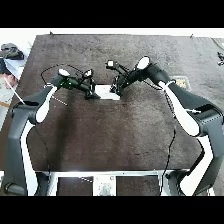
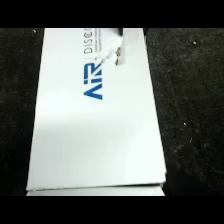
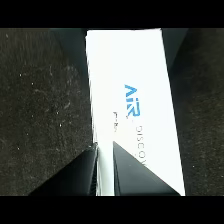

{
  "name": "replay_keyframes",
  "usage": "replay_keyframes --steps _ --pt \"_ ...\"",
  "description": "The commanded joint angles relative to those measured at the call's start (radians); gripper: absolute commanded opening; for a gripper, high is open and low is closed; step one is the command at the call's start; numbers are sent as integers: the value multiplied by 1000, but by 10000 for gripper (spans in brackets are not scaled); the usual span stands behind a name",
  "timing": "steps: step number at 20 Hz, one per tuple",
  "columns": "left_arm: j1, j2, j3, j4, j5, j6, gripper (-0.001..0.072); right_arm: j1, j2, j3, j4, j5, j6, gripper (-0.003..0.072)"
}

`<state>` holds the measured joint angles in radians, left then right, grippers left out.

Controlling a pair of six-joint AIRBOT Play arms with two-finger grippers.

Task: Fold the box and place the chain.

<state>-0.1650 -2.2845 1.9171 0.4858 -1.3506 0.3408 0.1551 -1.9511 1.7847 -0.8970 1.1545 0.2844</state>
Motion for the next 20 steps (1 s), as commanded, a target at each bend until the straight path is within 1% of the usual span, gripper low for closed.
replay_keyframes --steps 1,3,5,7,8,10,11,14,19,20 --pt "0 0 0 0 1 0 347 14 -5 0 -19 21 1 143" --pt "0 0 0 0 1 0 347 8 -5 0 -18 41 1 238" --pt "0 0 0 0 1 0 347 -8 -3 0 24 50 1 237" --pt "0 0 0 0 1 0 347 -37 -1 0 130 59 1 235" --pt "0 0 0 0 1 0 347 -51 0 0 182 61 0 204" --pt "0 0 0 0 1 0 347 -68 -1 0 229 62 1 40" --pt "0 0 0 0 1 0 347 -69 -2 0 228 61 2 2" --pt "0 0 0 0 1 0 347 -69 -20 -13 220 52 9 1" --pt "0 0 0 0 1 0 348 -69 -51 -101 110 5 26 1" --pt "0 0 0 0 1 0 347 -70 -50 -101 107 5 26 -13"
